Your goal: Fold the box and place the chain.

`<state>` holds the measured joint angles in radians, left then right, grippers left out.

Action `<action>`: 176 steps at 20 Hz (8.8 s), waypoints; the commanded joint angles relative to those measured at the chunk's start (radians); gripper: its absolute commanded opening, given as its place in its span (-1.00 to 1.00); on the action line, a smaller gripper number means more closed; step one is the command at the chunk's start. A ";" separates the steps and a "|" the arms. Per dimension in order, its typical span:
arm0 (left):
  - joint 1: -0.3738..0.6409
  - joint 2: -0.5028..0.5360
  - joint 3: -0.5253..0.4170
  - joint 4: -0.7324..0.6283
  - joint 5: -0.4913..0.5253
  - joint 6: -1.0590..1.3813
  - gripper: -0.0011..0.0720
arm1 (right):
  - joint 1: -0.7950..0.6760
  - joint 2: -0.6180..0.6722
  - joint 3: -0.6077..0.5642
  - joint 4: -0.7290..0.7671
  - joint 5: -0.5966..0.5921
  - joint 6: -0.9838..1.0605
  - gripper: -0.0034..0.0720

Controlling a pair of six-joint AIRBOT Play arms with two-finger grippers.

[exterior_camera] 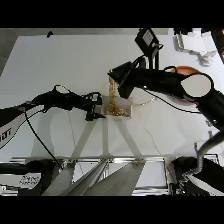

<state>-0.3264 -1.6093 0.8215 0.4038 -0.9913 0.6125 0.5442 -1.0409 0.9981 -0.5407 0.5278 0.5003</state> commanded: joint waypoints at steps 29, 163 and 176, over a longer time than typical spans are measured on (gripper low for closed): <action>0.001 0.001 0.000 0.000 0.000 0.000 -0.39 | 0.003 -0.015 -0.182 -0.353 0.193 0.408 0.22; 0.001 0.001 0.000 0.000 0.000 0.000 -0.39 | 0.142 -0.148 -0.258 -0.340 0.051 -0.274 0.36; 0.000 0.001 0.000 0.000 0.000 0.000 -0.39 | 0.166 -0.124 -0.316 -0.444 -0.161 -0.265 0.15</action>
<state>-0.3264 -1.6093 0.8215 0.4034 -0.9905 0.6117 0.6952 -1.1778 0.6853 -0.9531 0.4171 0.2340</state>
